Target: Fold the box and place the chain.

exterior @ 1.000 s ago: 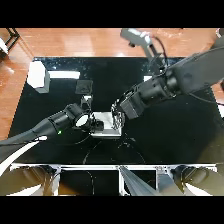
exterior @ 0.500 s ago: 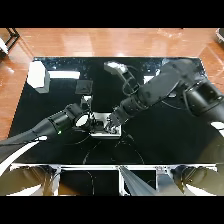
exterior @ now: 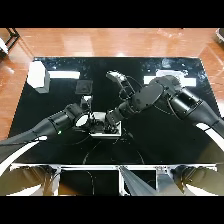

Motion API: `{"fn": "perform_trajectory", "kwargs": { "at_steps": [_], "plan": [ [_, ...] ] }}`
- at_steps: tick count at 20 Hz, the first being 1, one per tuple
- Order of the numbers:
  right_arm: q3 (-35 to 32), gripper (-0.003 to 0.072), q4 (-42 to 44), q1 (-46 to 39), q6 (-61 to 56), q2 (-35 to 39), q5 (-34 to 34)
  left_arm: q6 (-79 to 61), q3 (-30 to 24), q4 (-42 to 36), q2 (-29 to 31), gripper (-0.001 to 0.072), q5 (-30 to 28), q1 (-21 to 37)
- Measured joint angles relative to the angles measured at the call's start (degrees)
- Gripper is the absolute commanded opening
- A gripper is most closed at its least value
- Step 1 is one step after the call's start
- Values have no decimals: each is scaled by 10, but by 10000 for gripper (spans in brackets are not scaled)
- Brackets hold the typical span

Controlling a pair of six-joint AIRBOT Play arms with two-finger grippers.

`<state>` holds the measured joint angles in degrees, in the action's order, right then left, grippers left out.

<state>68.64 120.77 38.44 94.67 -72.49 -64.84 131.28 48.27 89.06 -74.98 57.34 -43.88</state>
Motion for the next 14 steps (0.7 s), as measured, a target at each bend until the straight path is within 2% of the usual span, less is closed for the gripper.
{"fn": "perform_trajectory", "kwargs": {
  "at_steps": [5, 6, 7, 8, 11, 14],
  "plan": [
    [-5, 605, -44, -87, -7, 66, -80, 0, 1, -7, 0, 24, -2, 0],
    [-8, 625, -67, -114, -7, 91, -102, -1, 2, -9, 0, 128, -1, 0],
    [-12, 623, -90, -139, -7, 115, -120, -2, 5, -9, 0, 411, -2, 0],
    [-20, 623, -119, -165, -8, 140, -137, -2, 9, -11, 0, 630, -2, 0],
    [-47, 622, -185, -221, -9, 203, -162, -9, 34, -13, 1, 636, 9, 0],
    [-63, 623, -215, -248, -13, 238, -166, -45, 64, -13, 17, 620, 52, 0]
  ]
}}
